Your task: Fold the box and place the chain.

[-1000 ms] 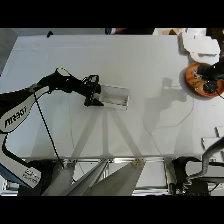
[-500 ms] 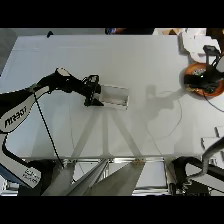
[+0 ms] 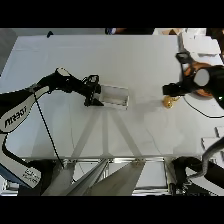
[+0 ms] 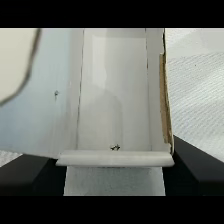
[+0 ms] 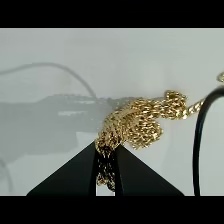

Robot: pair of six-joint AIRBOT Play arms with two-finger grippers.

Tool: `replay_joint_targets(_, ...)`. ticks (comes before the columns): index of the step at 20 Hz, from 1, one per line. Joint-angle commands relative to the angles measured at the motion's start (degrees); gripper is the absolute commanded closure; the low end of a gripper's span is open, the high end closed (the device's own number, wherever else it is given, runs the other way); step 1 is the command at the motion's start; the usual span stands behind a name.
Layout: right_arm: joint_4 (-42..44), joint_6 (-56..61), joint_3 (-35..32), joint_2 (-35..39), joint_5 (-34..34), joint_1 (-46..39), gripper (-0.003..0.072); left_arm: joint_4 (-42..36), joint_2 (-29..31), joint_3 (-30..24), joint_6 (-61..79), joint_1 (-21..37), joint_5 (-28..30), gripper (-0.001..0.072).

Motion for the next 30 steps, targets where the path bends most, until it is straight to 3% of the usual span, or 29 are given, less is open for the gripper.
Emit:
replay_joint_targets(1, 0.79, 0.26, -0.42, 0.20, -2.45, 9.84, 0.0680, 0.00, -0.04, 0.00, 0.02, 0.00, 0.02, 0.0363)
replay_joint_targets(7, 0.96, 0.48, -0.39, -0.26, -10.51, 21.66, 0.0679, 0.00, -0.04, 0.00, 0.02, 0.00, 0.02, 0.0363)
replay_joint_targets(12, 3.37, 0.63, -0.39, -3.89, -16.35, 26.36, 0.0679, 0.00, -0.04, 0.00, 0.02, 0.00, 0.02, 0.0363)
replay_joint_targets(22, 12.61, 0.37, 0.61, -8.17, -32.22, 27.43, 0.0679, 0.00, -0.04, 0.00, 0.02, 0.00, 0.02, 0.0363)
replay_joint_targets(30, 12.74, -0.66, 2.84, -9.16, -35.41, 28.15, 0.0679, 0.00, -0.04, 0.00, 0.02, 0.00, 0.02, 0.0363)
